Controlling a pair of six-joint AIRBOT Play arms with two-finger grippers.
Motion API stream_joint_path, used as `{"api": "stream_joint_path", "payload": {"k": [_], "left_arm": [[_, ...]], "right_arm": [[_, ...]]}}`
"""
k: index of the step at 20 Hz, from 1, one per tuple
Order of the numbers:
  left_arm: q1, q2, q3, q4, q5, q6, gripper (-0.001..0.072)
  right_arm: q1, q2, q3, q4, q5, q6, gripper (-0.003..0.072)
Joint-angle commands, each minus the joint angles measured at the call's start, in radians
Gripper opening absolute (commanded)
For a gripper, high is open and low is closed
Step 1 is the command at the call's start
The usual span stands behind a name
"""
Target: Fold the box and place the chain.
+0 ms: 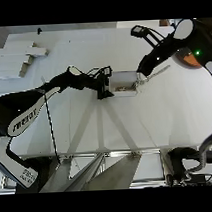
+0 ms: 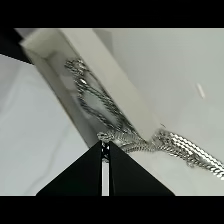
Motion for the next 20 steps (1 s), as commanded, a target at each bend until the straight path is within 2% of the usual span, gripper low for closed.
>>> {"api": "stream_joint_path", "payload": {"k": [1,6,10,14,18,19,20], "left_arm": [[0.000,0.000,0.000,0.000,0.000,0.000,0.0280],[0.000,0.000,0.000,0.000,0.000,0.000,0.0280],[0.000,0.000,0.000,0.000,0.000,0.000,0.0280],[0.000,0.000,0.000,0.000,0.000,0.000,0.0280],[0.000,0.000,0.000,0.000,0.000,0.000,0.0280],[0.000,0.000,0.000,0.000,0.000,0.000,0.0280],[0.000,0.000,0.000,0.000,0.000,0.000,0.0280]], "right_arm": [[0.083,0.014,0.001,0.040,-0.001,-0.041,0.0019],[0.171,0.014,0.001,0.040,-0.029,-0.042,0.0018],[0.183,0.009,0.001,0.005,-0.064,-0.041,0.0018],[0.182,-0.045,0.001,-0.122,-0.072,-0.029,0.0018],[0.183,-0.117,0.001,-0.126,-0.073,0.036,0.0024],[0.183,-0.127,0.001,-0.127,-0.078,0.053,0.0084],[0.182,-0.132,0.001,-0.127,-0.087,0.067,0.0231]]}}
